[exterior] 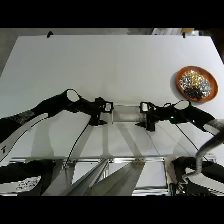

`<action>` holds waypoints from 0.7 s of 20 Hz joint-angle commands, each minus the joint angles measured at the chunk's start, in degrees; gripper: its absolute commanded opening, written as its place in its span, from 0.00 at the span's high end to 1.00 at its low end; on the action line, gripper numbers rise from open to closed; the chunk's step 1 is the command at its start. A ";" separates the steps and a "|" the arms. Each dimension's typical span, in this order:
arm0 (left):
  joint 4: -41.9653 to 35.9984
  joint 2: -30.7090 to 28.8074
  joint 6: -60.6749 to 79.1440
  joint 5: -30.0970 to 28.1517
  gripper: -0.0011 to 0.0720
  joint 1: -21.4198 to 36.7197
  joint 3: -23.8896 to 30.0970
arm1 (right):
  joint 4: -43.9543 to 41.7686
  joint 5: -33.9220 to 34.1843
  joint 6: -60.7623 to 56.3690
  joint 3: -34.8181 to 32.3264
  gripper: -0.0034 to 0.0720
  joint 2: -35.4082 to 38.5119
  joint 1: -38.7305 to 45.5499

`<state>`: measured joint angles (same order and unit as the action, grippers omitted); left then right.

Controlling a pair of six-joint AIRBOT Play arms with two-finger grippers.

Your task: Fold the box and place the chain.

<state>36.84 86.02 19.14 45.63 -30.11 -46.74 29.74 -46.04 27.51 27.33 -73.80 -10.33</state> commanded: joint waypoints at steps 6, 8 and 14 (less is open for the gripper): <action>-8.28 0.70 5.18 0.09 0.02 -0.87 0.09 | -0.02 0.00 -0.02 -0.02 0.42 0.02 0.04; -8.28 0.70 5.18 0.15 0.02 -0.87 0.07 | 0.00 0.00 -0.02 -0.02 0.42 0.02 0.04; -7.52 0.70 5.31 3.06 0.02 -0.90 0.09 | -0.02 0.00 -0.02 -0.02 0.42 0.02 0.04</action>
